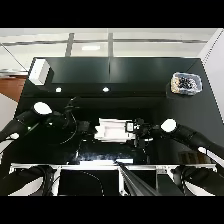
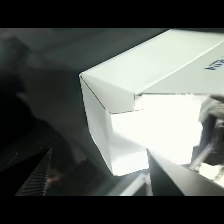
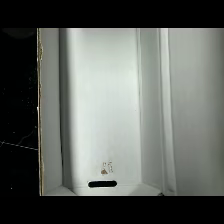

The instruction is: Fold the box and place the chain.

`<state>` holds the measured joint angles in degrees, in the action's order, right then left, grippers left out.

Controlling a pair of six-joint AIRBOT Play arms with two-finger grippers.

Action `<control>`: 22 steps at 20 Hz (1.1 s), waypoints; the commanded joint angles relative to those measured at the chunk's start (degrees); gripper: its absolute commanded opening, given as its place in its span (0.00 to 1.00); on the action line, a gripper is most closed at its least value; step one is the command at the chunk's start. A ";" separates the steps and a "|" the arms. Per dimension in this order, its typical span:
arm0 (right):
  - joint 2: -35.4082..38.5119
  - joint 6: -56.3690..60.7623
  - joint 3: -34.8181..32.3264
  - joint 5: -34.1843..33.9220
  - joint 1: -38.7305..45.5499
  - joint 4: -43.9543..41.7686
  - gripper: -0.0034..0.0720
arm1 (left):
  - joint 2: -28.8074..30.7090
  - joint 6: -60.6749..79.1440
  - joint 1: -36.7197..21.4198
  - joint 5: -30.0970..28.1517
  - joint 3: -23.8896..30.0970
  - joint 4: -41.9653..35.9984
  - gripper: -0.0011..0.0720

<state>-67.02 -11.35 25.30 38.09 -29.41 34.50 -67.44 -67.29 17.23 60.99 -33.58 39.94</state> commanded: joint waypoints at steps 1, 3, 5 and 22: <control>0.04 0.02 -0.02 0.00 0.00 -0.02 0.68 | 0.04 -6.84 6.32 -6.25 -0.85 2.89 0.95; 0.04 0.02 -0.02 0.02 0.00 -0.02 0.68 | 0.07 -8.24 8.48 -8.85 -0.87 2.89 0.95; 0.04 0.02 -0.02 0.02 0.00 -0.02 0.68 | 0.31 -8.98 9.27 -9.94 -0.87 2.86 0.95; 0.04 0.02 -0.02 0.00 0.00 -0.02 0.68 | 8.11 -39.95 25.09 -24.55 1.90 27.63 0.85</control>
<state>-67.02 -11.35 25.30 38.09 -29.41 34.50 -59.53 -100.01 40.32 38.02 -31.81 62.13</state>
